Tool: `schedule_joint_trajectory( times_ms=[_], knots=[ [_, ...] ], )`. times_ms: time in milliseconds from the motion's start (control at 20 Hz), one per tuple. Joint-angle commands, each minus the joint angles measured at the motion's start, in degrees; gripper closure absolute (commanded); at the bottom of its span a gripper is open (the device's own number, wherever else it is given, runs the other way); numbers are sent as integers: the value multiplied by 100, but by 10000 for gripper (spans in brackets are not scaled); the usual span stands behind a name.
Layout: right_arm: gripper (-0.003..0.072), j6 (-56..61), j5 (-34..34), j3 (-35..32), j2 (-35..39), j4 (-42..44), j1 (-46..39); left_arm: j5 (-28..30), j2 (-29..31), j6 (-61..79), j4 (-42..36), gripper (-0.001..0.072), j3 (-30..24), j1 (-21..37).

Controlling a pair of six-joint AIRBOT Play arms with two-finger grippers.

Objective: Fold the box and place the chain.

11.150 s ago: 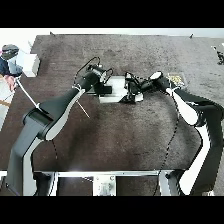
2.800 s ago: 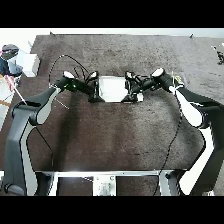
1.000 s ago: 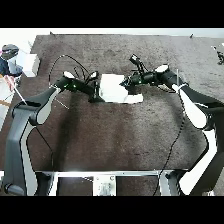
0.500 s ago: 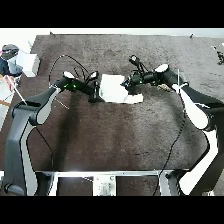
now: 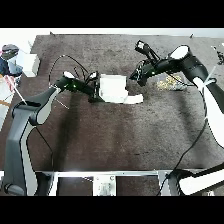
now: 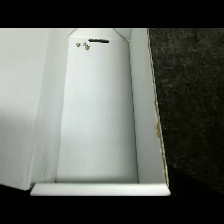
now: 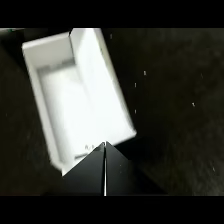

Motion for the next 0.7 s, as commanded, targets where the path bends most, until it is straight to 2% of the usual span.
schedule_joint_trajectory(
  times_ms=[0,50,100,200,350,400,650],
  knots=[
    [326,-186,-111,-385,260,-793,129,4,-4,-7,-2,294,0,-2],
    [-16,-498,-273,-579,188,-780,149,4,-4,-7,-2,295,0,-2],
    [37,-846,-490,-739,116,-772,179,4,-4,-7,-2,295,0,-2],
    [38,-1314,-992,-970,-48,-765,232,4,-4,-7,-2,294,0,-2],
    [41,-1576,-1220,-990,-389,-699,240,4,-4,-7,-2,294,0,-2],
    [162,-1635,-1204,-990,-476,-656,240,7,-4,-7,-2,294,0,-2],
    [174,-1659,-1172,-990,-748,-306,243,7,-4,-7,-2,295,0,-2]
  ],
)
